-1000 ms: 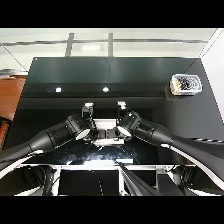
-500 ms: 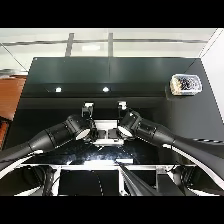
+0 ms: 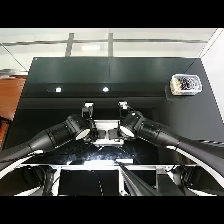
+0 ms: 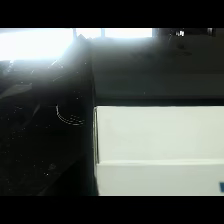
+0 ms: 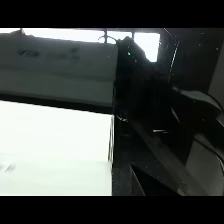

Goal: Fold the box and place the chain.

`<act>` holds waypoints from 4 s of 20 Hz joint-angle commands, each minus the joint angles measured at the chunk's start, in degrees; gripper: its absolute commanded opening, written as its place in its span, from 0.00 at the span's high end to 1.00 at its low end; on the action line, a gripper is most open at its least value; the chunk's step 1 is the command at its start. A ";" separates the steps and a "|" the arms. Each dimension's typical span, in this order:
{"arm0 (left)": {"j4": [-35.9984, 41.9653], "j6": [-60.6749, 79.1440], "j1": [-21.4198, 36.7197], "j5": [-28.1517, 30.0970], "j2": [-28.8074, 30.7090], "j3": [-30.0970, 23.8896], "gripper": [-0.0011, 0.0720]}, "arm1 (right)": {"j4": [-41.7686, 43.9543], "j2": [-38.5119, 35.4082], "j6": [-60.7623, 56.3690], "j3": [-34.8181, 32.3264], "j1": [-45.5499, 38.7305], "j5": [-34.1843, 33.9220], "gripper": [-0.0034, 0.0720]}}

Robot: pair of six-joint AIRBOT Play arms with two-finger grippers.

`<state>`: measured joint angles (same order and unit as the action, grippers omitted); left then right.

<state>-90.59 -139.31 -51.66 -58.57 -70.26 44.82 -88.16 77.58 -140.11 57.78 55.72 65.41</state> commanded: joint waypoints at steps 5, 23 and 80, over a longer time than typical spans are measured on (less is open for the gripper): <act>-0.02 0.02 0.00 -0.20 0.00 0.04 0.95 | -2.01 -11.67 3.76 0.04 -1.07 1.95 0.40; -0.02 0.04 0.00 -0.28 0.00 0.04 0.95 | -1.27 -14.47 32.61 1.42 -61.68 -16.94 0.02; -0.07 0.04 0.00 -0.44 -0.02 0.04 0.95 | 21.16 -27.15 55.32 35.15 -59.84 9.33 0.93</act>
<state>-90.63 -139.28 -51.66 -59.00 -70.26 44.82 -67.51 54.81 -86.08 92.92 -8.08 72.60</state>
